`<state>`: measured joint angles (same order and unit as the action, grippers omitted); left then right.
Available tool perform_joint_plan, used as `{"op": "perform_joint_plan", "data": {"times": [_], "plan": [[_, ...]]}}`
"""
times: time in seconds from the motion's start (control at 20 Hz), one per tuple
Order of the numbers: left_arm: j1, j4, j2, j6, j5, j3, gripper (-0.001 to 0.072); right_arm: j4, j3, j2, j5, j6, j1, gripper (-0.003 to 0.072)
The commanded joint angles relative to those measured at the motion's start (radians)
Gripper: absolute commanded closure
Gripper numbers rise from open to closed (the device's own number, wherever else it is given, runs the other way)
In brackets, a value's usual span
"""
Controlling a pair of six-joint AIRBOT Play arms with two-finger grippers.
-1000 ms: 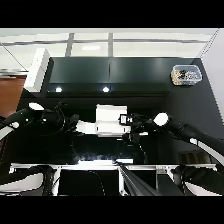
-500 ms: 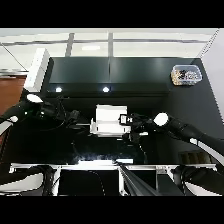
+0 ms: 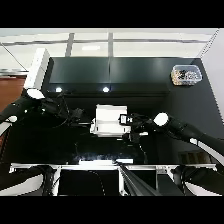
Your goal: Fold the box and place the chain.
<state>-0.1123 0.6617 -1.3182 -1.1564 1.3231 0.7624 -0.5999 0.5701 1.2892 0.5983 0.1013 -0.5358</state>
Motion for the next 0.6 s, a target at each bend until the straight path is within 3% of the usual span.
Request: {"op": "perform_joint_plan", "data": {"times": [0.0,0.3,0.55], "plan": [[-0.086,0.096,0.053,-0.127,-0.075,0.004,0.0010,0.000,0.000,0.000,0.000,0.000,0.000,0.0463],[-0.214,0.137,0.069,-0.216,-0.219,0.004,0.0011,0.000,0.000,0.000,0.000,0.000,0.000,0.0463],[-0.307,0.266,0.069,-0.367,-0.306,0.019,0.0021,0.000,0.000,0.000,0.000,0.000,0.000,0.0463]]}}
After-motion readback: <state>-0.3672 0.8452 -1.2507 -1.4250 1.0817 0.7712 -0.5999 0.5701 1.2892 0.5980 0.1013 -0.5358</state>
